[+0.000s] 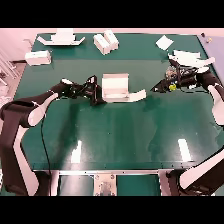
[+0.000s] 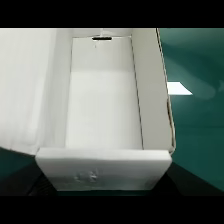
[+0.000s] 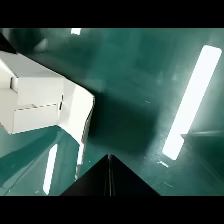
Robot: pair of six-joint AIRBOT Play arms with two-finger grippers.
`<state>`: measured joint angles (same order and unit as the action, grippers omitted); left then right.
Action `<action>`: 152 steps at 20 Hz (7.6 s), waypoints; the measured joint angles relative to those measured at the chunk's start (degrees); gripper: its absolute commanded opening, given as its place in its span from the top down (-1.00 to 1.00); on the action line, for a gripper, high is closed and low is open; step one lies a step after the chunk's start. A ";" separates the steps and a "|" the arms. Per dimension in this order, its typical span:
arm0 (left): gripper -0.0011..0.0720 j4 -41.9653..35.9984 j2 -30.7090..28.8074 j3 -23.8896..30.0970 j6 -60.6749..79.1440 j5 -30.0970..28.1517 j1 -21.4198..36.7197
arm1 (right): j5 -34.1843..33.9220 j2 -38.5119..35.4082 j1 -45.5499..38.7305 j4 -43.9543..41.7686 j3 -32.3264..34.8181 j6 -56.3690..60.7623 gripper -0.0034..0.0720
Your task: Fold the box and place the chain.
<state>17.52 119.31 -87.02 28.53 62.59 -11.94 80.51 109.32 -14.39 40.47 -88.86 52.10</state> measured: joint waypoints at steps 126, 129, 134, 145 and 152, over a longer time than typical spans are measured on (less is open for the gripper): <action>-0.47 0.04 0.00 0.02 0.15 0.59 0.07 | -11.56 4.00 37.64 37.53 -8.22 53.83 0.04; -0.47 0.02 0.00 0.00 0.20 0.63 0.04 | -10.82 4.00 37.57 37.29 -8.57 54.34 -0.06; -0.47 0.00 -0.02 0.00 0.07 0.68 0.04 | -9.42 4.09 37.51 37.53 -10.21 54.77 -0.05; -0.47 -0.44 0.02 0.00 -0.15 0.04 -0.04 | -7.50 3.65 37.44 40.15 -15.82 54.69 -0.46; -0.47 -0.22 0.02 0.00 -0.13 0.17 0.00 | -3.21 -0.63 37.42 45.55 -21.09 53.27 -0.55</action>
<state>17.30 119.33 -87.02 28.40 62.76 -11.94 77.30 108.68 23.03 86.02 -109.95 105.36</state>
